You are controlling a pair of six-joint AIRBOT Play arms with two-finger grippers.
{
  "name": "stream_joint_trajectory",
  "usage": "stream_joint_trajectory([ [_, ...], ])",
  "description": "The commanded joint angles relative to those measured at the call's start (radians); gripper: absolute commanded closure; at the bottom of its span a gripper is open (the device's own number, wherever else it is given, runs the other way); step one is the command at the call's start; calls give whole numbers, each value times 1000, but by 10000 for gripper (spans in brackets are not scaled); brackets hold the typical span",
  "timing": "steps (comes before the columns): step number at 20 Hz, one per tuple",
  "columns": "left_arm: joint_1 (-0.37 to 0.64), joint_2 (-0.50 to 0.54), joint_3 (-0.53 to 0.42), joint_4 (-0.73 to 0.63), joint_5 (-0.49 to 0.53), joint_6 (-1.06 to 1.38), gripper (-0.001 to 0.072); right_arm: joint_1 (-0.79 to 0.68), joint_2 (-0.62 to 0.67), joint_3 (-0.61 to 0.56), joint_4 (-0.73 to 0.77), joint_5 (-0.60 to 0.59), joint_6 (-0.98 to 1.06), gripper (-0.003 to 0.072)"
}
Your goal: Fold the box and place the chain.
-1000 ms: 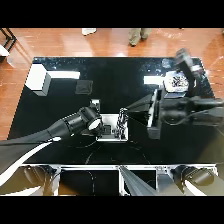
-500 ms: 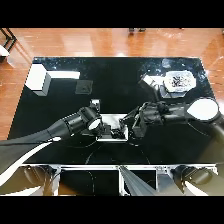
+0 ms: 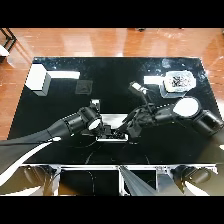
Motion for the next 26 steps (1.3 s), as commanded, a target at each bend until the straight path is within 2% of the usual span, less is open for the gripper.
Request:
stream_joint_trajectory([
  [1, 1, 0, 0, 0, 0, 0, 690, -149, 53, 0, -65, 168, 50, 151],
  [3, 1, 0, 0, -1, 0, 0, 690, -278, 116, 0, -140, 244, 106, -19],
  [6, 1, 0, 0, 0, 5, 0, 689, -424, 172, 0, -259, 326, 153, -20],
  [11, 1, 0, 0, -1, 4, 0, 687, -459, 176, 0, -270, 317, 170, -19],
  [12, 1, 0, 2, -1, 3, 0, 642, -459, 176, 0, -270, 313, 170, -19],
  [14, 1, 2, 10, -2, -3, 0, 311, -459, 176, 0, -270, 309, 170, -19],
  [15, 1, 5, 17, -2, -7, 0, 199, -459, 176, 0, -271, 309, 170, -19],
  [17, 1, 21, 35, 2, -19, 3, 178, -459, 176, 0, -282, 309, 170, -19],
  [18, 1, 34, 45, 3, -28, 18, 94, -459, 176, 0, -293, 309, 170, -19],
  [19, 1, 51, 55, 5, -44, 34, 80, -459, 176, 0, -306, 309, 170, -19],
  [22, 0, 130, 61, 14, -104, 111, 80, -459, 176, 0, -315, 301, 170, -19],
  [26, -9, 285, 58, 22, -200, 247, 81, -459, 176, 0, -314, 251, 170, -19],
])
